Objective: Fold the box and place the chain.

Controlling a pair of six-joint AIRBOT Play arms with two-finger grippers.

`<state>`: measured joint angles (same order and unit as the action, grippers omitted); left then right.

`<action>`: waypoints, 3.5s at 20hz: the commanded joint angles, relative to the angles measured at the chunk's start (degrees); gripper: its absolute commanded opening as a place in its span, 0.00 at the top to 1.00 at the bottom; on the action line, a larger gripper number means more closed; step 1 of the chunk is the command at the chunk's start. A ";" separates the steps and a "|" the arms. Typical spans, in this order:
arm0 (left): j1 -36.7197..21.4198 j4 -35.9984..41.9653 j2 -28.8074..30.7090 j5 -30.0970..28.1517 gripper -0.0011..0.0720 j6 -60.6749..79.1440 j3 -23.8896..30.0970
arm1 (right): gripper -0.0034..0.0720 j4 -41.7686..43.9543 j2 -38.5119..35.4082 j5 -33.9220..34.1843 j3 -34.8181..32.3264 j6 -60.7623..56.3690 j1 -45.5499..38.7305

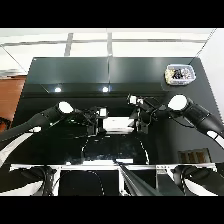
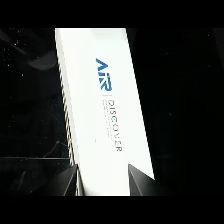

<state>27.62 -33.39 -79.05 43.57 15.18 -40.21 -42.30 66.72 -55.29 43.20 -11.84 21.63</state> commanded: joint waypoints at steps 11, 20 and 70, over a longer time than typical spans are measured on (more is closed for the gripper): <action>0.00 -0.04 -0.02 -0.02 0.51 0.02 -0.04 | 0.45 0.00 1.25 -0.15 0.00 -0.39 -0.02; 0.00 -0.04 -0.02 -0.02 0.51 0.04 -0.04 | 0.63 -0.04 0.48 -0.39 0.00 -0.39 -0.11; 0.00 -0.07 -0.02 -0.04 0.51 0.02 -0.04 | 0.93 17.25 7.13 1.55 -7.58 -41.79 -2.47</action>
<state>27.62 -33.43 -79.05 43.53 15.20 -40.21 -21.47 73.52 -55.27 35.68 -52.42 19.05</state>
